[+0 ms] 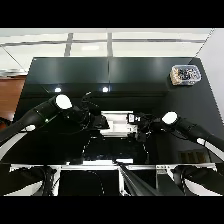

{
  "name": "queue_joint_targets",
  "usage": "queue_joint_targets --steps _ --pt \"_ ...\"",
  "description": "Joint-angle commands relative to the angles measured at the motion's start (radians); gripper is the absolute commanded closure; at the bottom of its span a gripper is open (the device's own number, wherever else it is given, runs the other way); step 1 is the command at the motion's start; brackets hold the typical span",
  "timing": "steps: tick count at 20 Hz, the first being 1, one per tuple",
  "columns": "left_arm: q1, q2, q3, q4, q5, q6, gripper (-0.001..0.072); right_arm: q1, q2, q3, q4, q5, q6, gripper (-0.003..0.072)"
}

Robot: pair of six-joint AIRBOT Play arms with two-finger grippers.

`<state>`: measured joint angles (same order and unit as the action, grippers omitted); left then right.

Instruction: Fold the box and place the chain.

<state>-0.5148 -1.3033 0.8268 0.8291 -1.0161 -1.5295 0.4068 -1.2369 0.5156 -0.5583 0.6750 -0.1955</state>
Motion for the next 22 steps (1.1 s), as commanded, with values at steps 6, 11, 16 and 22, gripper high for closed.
queue_joint_targets --steps 6,11,16,22 --pt "-0.098 0.000 0.068 0.231 0.031 -0.125 0.0155 0.000 0.000 0.001 0.000 0.000 0.000 0.0516" --pt "-0.135 -0.003 0.071 0.240 0.070 -0.207 0.0215 0.000 0.000 0.001 0.000 0.000 0.000 0.0516" --pt "-0.145 -0.006 0.071 0.262 0.068 -0.229 0.0215 0.000 0.000 0.001 0.000 0.000 0.000 0.0516" --pt "-0.145 -0.006 0.071 0.343 0.070 -0.321 0.0216 0.000 0.000 0.001 0.000 0.000 0.000 0.0516"
